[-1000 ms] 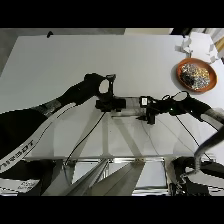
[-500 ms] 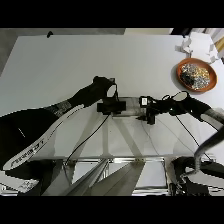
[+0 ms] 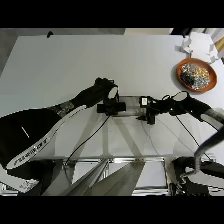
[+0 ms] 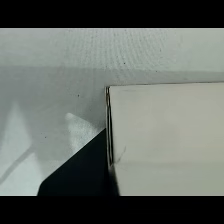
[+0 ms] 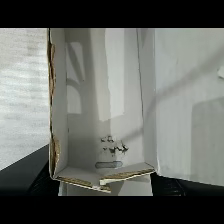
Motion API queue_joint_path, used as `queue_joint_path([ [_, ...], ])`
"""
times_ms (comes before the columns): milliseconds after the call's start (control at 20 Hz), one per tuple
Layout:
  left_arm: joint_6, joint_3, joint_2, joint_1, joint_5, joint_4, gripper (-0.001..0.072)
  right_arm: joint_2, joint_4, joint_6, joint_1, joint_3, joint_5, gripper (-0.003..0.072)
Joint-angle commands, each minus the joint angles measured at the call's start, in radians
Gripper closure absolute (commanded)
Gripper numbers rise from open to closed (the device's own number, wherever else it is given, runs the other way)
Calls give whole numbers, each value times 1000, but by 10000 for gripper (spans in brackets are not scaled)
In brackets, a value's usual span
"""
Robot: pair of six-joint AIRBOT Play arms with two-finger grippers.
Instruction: Fold the box and place the chain.
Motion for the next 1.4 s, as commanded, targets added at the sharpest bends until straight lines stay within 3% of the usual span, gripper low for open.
queue_joint_path([
  [0,-3,0,-1,-2,10,-3,708,0,0,0,0,0,0,229],
  [50,-2,0,-1,-3,11,-3,680,0,0,0,0,0,0,229],
  [150,-2,0,-1,-3,12,-2,551,0,0,0,0,0,0,229],
  [950,0,0,14,-9,27,39,556,0,0,0,0,0,-1,229],
  [1000,0,0,18,-5,19,39,542,0,0,0,0,0,0,229],
  [1100,0,0,23,-5,-12,38,361,0,0,0,0,0,0,229],
  [1350,1,3,26,-3,-45,38,361,0,0,0,0,0,0,229],
])
